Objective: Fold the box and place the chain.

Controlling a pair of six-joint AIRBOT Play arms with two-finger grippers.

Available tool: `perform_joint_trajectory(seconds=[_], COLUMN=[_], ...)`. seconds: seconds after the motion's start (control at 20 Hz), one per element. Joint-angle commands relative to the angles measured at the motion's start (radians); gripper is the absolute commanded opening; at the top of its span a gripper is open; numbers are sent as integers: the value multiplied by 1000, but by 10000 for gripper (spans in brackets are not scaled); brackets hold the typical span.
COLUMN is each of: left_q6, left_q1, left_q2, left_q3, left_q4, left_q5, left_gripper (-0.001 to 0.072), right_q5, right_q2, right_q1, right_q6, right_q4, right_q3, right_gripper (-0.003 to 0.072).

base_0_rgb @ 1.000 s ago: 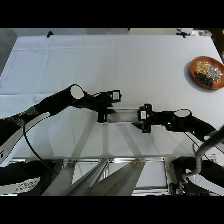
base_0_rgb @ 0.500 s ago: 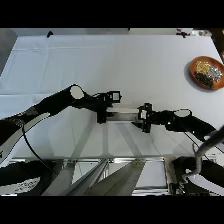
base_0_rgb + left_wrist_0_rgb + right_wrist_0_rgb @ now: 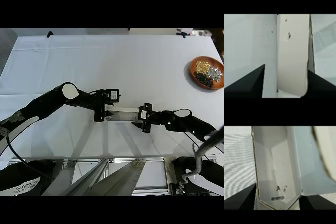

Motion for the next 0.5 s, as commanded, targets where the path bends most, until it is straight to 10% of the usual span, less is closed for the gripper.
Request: perform_joint_trajectory(seconds=[0.0, 0.25, 0.4, 0.45], left_q6=[-154, -410, -458, -455], left_q1=[1, 1, 1, 1], left_q2=[44, 138, 222, 243], left_q3=[0, 0, 0, 0], left_q4=[172, 370, 378, 333], left_q5=[-35, -189, -314, -361], left_gripper=[461, 440, 17, 5], right_q5=[0, 0, 0, 0], right_q2=[0, 0, 0, 0], right_q1=[0, 0, 0, 0], right_q6=[-1, -1, -1, -1], right_q4=[0, 0, 0, 0], right_q3=[0, 0, 0, 0], right_gripper=[338, 338, 338, 338])
